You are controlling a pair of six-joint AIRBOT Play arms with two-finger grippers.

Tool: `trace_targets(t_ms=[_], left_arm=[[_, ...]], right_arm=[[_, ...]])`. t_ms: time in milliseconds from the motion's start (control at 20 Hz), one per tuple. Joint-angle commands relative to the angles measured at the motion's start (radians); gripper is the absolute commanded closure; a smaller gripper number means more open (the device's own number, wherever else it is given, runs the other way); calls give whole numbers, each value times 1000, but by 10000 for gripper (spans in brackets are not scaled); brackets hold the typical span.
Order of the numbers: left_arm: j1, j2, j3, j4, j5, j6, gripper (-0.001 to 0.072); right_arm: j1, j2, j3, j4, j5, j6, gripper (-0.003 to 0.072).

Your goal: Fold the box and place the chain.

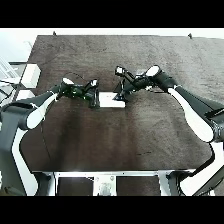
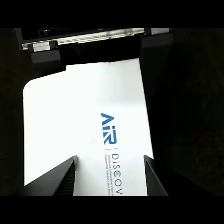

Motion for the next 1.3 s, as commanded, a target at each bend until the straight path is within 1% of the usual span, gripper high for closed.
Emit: trace_targets(t_ms=[0,200,250,350,400,450,500,1050,1250], left_arm=[[0,0,0,0,-1,0,323],[0,0,0,0,-2,0,323],[0,0,0,0,-2,0,323],[0,0,0,0,-1,0,323],[0,0,0,0,-1,0,323],[0,0,0,0,-1,0,323],[0,0,0,0,-1,0,323],[0,0,0,0,-1,0,323],[0,0,0,0,-2,0,323]], right_arm=[[1,35,-12,24,-8,-58,192],[0,127,-107,26,-9,-85,210],[0,127,-132,43,-10,-113,210],[0,118,-185,100,-55,-180,203],[4,113,-206,122,-86,-212,128],[8,109,-222,128,-117,-238,112],[11,109,-235,129,-145,-254,112],[14,109,-241,130,-257,-307,122],[14,135,-241,183,-264,-328,123]])
